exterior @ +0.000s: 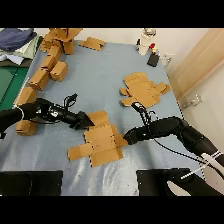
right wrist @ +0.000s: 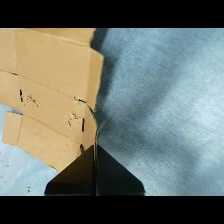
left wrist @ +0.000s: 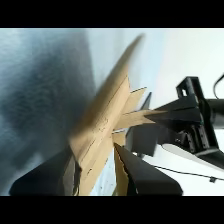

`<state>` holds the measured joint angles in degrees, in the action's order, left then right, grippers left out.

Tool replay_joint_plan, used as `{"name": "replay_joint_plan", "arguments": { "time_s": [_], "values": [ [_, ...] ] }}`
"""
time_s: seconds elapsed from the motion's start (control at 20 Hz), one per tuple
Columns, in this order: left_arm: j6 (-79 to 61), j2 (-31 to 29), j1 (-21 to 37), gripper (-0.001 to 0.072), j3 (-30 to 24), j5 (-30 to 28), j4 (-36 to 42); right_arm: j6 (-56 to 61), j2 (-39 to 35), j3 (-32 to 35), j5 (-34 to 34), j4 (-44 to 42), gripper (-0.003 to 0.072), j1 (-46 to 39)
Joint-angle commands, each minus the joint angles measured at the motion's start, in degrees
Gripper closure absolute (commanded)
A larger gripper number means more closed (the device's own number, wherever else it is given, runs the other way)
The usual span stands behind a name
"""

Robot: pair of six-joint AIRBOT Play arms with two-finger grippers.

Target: Fold the box.

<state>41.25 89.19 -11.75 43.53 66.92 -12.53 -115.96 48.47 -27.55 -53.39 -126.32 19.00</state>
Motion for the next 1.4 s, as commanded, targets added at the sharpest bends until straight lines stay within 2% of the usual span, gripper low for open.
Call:
{"name": "replay_joint_plan", "arguments": {
  "time_s": [0.0, 0.2, 0.25, 0.3, 0.35, 1.0, 1.05, 1.1, 1.25, 1.3, 1.35],
  "values": [
    [-4.6, 0.9, 0.0, 0.0345, 0.0, 4.3, 2.5, 0.1, 0.0, 0.0, 0.0, 0.1, 0.0686, 0.1],
    [-6.9, 0.9, 0.4, 0.0346, 0.0, 6.7, 3.1, 0.2, 0.0, 0.0, 0.0, 0.1, 0.0686, 0.1],
    [-7.0, 1.0, 0.4, 0.0373, 0.0, 6.9, 3.1, 0.2, 0.0, 0.0, 0.0, 0.1, 0.0686, 0.1],
    [-7.1, 1.0, 0.4, 0.0486, 0.0, 6.8, 3.1, 0.2, 0.0, 0.0, 0.0, 0.1, 0.0686, 0.1],
    [-7.5, 1.0, 0.4, 0.0544, 0.0, 6.6, 3.1, 0.2, 0.0, 0.0, 0.0, 0.1, 0.0686, 0.1],
    [-9.4, 2.9, 0.3, 0.0546, 0.0, 6.5, 5.0, 0.2, 0.0, 0.0, 0.4, 0.1, 0.0686, 0.1],
    [-9.5, 2.9, 0.3, 0.0671, 0.0, 6.5, 4.9, 0.2, 0.0, 0.0, 0.4, 0.1, 0.0686, 0.1],
    [-10.5, 3.0, 0.3, 0.0697, 0.0, 6.6, 5.0, 0.2, 0.0, 0.0, 0.4, 0.1, 0.0685, 0.1],
    [-13.1, 3.0, 0.3, 0.0698, 0.0, 6.6, 5.7, 0.2, 0.0, 0.0, 0.4, 0.0, 0.0683, 0.1],
    [-14.6, 3.0, 0.3, 0.0698, 0.0, 6.7, 5.7, 0.2, 0.0, 0.0, 0.4, 0.1, 0.0652, 0.0],
    [-16.1, 3.0, 0.3, 0.0697, 0.0, 6.7, 5.7, 0.2, 0.0, 0.0, 0.4, 0.3, 0.0481, 0.0]
  ]
}}
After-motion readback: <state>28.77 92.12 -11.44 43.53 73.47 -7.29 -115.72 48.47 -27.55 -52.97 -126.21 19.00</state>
